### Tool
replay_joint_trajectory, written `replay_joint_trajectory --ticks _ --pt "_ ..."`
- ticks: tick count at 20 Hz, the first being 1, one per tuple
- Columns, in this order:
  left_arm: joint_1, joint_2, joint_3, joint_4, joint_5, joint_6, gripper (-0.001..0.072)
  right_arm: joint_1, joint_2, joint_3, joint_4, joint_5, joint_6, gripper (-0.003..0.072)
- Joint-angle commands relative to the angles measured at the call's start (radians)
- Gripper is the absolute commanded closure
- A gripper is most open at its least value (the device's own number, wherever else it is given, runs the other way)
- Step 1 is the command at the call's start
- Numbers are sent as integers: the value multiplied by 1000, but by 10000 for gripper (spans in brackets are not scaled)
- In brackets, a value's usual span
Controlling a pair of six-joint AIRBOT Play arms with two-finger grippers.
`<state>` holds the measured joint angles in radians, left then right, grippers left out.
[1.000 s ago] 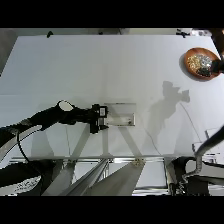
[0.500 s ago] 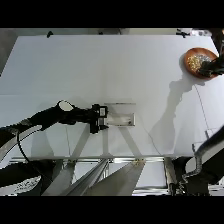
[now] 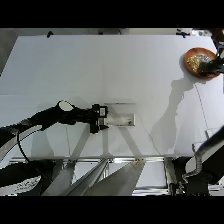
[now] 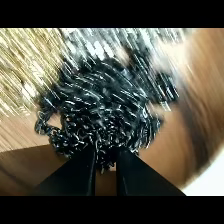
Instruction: Fold the box and place the chain.
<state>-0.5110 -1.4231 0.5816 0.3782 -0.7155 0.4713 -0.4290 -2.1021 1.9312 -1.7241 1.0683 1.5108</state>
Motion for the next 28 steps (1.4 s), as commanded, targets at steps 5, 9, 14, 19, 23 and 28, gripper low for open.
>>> replay_joint_trajectory --ticks 5,9,14,19,23,28 --pt "0 1 0 0 0 0 315 2 180 2 37 59 -2 675" --pt "0 1 0 0 0 0 315 5 309 2 135 84 -37 675" --pt "0 1 0 0 0 0 315 43 434 2 215 211 -103 675" --pt "0 1 0 0 0 0 315 130 564 2 221 301 -106 675" --pt "0 1 0 0 0 0 315 213 677 0 221 356 -105 675" --pt "0 1 0 0 0 0 315 280 790 -1 221 442 -100 675"
